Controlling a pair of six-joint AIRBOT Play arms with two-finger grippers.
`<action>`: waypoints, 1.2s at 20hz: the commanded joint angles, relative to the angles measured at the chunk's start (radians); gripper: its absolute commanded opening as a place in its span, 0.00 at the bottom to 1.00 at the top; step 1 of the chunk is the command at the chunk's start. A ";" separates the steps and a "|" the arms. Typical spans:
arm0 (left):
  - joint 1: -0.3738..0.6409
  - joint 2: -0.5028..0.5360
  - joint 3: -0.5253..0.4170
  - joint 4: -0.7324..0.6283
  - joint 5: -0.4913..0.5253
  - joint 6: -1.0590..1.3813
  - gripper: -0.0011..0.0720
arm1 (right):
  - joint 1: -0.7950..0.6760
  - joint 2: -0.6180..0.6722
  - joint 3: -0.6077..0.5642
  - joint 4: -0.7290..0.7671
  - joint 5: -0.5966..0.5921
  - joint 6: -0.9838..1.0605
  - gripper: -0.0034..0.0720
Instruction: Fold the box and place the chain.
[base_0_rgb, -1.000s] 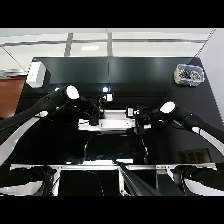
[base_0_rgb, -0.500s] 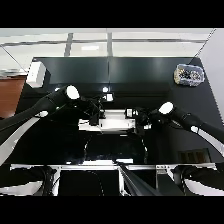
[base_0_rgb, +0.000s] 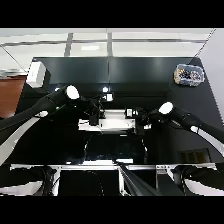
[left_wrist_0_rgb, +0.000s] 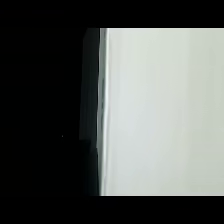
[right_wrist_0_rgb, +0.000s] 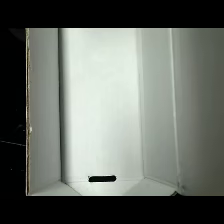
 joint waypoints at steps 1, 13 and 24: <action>0.001 0.000 0.001 -0.013 0.000 -0.003 0.05 | 0.001 0.000 -0.001 -0.004 -0.002 0.000 0.99; 0.019 0.025 0.035 0.001 -0.065 -0.046 0.75 | 0.001 0.000 0.000 -0.004 -0.001 0.000 0.67; 0.241 0.091 0.127 0.038 -0.597 -0.785 0.05 | 0.001 0.000 -0.001 -0.006 0.000 0.000 0.22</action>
